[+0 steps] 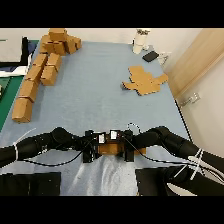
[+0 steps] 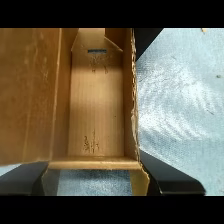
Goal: Fold the box.
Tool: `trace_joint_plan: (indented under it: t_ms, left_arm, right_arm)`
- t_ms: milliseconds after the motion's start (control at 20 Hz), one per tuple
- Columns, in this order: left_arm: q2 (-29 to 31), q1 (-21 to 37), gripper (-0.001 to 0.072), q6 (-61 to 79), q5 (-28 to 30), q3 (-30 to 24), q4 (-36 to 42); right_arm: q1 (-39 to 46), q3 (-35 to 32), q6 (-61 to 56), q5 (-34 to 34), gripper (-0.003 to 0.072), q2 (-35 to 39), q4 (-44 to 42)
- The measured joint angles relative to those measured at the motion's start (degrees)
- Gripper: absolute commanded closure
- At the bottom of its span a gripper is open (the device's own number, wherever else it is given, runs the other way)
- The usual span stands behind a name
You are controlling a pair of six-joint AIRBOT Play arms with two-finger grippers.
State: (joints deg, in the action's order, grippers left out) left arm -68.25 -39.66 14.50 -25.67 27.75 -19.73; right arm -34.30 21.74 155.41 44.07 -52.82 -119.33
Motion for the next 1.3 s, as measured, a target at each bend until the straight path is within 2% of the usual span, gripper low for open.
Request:
trace_joint_plan:
  t_ms: [450, 500, 550, 950, 1300]
  left_arm:
    - [0.0, 0.02, 0.0233, -0.04, 0.02, 0.0, -0.02]
    - [0.0, 0.0, 0.0233, -0.04, 0.04, 0.0, -0.02]
    - [0.0, 0.02, 0.0233, -0.04, 0.02, 0.0, -0.02]
    - [0.0, 0.02, 0.0233, 0.0, 0.0, 0.0, -0.02]
    - [0.0, 0.0, 0.0233, -0.09, 0.02, 0.0, 0.0]
  right_arm:
    - [0.0, 0.0, 0.02, 0.0, 0.0144, 0.0, 0.0]
    - [0.0, 0.0, 0.0, 0.0, 0.0025, 0.0, 0.0]
    - [0.0, 0.02, 0.0, 0.09, -0.0033, 0.0, -0.11]
    - [0.02, 0.79, -0.83, 2.58, -0.0031, 1.55, 1.7]
    - [0.04, 1.07, -14.56, 7.26, -0.0028, 11.8, 13.9]
